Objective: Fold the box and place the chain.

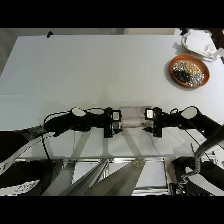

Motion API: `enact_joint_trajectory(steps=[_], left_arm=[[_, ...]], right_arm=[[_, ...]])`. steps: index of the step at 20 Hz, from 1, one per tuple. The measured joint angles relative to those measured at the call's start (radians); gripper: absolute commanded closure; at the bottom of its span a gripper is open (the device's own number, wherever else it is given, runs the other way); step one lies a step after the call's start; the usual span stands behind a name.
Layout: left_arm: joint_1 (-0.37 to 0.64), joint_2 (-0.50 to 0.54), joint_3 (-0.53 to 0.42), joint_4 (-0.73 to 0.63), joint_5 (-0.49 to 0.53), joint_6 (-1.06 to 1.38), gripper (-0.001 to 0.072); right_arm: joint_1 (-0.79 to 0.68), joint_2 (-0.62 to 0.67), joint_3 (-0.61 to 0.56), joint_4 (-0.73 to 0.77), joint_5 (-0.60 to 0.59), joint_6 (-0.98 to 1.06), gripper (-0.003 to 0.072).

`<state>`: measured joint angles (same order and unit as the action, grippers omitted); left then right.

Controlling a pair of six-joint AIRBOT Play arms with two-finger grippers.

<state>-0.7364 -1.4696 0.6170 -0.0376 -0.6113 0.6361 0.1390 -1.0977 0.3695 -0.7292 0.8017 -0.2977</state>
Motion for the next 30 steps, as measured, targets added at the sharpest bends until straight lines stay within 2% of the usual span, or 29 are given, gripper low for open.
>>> enact_joint_trajectory(steps=[27, 28, 30], left_arm=[[0.000, 0.000, 0.000, -0.008, 0.014, 0.003, 0.0435], [0.000, 0.000, 0.000, -0.008, 0.014, 0.003, 0.0435], [0.000, 0.000, 0.000, -0.008, 0.014, 0.003, 0.0435]], right_arm=[[0.000, 0.000, 0.000, -0.001, -0.015, 0.000, 0.0285], [0.000, 0.000, 0.000, -0.002, -0.017, 0.000, 0.0253], [0.000, 0.000, 0.000, -0.002, -0.023, 0.005, 0.0042]])
